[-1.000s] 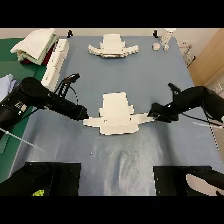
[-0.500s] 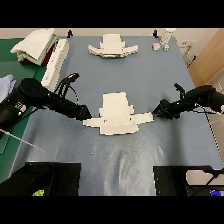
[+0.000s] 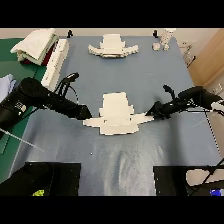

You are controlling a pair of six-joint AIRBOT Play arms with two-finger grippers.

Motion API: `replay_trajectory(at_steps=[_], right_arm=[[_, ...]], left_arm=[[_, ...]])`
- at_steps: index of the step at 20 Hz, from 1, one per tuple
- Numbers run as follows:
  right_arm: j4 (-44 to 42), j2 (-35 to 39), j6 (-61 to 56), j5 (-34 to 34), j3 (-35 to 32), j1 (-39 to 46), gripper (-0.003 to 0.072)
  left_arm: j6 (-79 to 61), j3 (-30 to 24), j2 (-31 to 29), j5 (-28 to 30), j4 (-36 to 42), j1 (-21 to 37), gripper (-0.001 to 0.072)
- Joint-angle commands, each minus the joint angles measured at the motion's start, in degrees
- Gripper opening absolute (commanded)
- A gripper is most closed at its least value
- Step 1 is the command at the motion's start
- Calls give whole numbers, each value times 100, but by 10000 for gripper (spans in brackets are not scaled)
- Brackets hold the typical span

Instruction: Fold the box.

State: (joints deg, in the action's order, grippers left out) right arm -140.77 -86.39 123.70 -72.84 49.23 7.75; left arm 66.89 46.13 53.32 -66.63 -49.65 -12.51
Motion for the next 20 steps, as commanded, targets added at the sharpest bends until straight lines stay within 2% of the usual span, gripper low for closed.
replay_trajectory(at_steps=[1,3,4,5,8,10,11,12,17,20], right_arm=[[-103,-33,234,13,11,-293,200],[-96,-33,236,127,9,-446,69],[-101,-33,238,153,11,-535,19],[-105,-31,238,173,9,-625,1],[-131,79,238,101,-9,-970,0],[-131,457,247,221,-247,-1235,0],[-129,726,245,378,-455,-1355,0],[-129,1054,227,634,-737,-1495,0],[-118,2686,-107,1939,-2017,-2203,0],[-59,3180,-417,2140,-2293,-2391,0]], left_arm=[[2,-4,-4,2,63,-2,357],[2,-4,-4,2,245,-2,357],[2,-4,-7,-20,385,-2,356],[2,-4,-7,-57,498,-2,356],[94,-2,-7,81,564,33,357],[195,37,-4,83,549,254,359],[197,52,-4,44,553,442,449],[221,52,-4,-4,549,693,620],[153,-13,317,-437,332,1766,623],[-267,-125,752,-350,389,1840,622]])
